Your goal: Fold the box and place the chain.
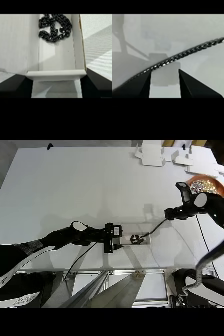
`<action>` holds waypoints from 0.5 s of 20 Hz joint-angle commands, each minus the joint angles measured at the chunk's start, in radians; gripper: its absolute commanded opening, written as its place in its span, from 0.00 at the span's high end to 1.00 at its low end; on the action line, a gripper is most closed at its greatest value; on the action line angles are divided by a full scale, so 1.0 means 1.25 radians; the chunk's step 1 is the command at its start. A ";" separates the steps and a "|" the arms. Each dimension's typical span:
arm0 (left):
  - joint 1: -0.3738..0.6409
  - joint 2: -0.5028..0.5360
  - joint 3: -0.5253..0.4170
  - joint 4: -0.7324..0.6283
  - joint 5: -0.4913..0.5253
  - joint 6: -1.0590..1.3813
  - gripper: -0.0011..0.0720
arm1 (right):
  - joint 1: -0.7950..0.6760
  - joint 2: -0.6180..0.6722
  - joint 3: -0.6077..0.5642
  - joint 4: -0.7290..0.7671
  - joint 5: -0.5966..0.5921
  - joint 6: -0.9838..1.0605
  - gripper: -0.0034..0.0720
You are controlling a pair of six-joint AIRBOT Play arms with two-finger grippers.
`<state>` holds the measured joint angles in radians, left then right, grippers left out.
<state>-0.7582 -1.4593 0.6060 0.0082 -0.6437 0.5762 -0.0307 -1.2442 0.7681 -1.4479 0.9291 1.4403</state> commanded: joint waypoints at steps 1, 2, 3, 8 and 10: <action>-0.001 0.000 0.000 0.000 0.000 0.000 0.70 | -0.001 -0.046 -0.001 -0.035 -0.034 0.043 0.50; -0.001 0.000 0.000 0.000 0.000 0.000 0.70 | -0.001 -0.047 -0.001 -0.035 -0.050 0.042 0.50; -0.001 0.000 0.000 0.000 0.000 0.000 0.70 | -0.001 -0.047 -0.001 -0.035 -0.060 0.042 0.50; -0.001 0.000 0.000 0.000 0.000 0.000 0.70 | -0.001 -0.057 -0.002 -0.036 -0.063 0.042 0.58; -0.001 0.000 0.000 0.000 0.000 0.000 0.70 | -0.001 -0.070 -0.001 -0.035 -0.058 0.045 0.64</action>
<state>-0.7582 -1.4593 0.6060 0.0082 -0.6437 0.5758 -0.0319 -1.3148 0.7670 -1.4899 0.8570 1.4906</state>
